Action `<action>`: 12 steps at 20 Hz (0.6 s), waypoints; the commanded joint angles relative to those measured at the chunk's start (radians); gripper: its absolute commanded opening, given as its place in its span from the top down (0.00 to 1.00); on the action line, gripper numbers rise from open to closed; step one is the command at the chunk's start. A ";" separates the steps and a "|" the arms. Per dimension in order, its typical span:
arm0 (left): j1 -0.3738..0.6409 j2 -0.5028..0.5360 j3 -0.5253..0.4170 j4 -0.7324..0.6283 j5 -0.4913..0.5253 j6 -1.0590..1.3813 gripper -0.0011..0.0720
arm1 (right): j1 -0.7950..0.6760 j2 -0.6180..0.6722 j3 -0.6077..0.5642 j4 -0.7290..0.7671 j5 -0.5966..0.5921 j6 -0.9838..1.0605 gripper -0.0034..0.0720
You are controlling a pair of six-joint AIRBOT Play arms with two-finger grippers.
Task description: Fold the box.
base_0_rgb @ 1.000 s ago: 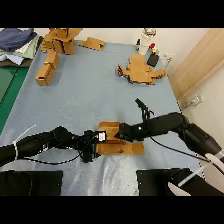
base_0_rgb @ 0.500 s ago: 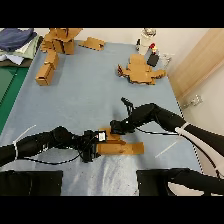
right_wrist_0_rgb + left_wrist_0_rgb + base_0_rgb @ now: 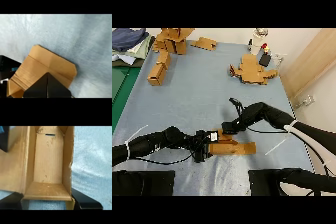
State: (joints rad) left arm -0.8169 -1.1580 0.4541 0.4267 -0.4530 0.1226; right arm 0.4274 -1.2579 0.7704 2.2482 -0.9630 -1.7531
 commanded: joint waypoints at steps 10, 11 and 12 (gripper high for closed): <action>0.001 0.000 0.000 0.000 0.000 0.000 0.26 | 0.084 0.623 -0.174 -0.352 -0.301 -0.145 0.88; 0.001 0.000 0.000 0.000 0.000 0.000 0.27 | 0.098 0.637 -0.220 -0.367 -0.282 -0.193 0.58; 0.000 0.000 0.000 0.000 0.000 0.000 0.26 | 0.105 0.637 -0.254 -0.376 -0.259 -0.233 0.34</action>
State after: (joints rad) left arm -0.8169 -1.1580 0.4541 0.4263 -0.4534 0.1226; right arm 0.4885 -0.6994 0.6296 1.9011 -1.2446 -1.8454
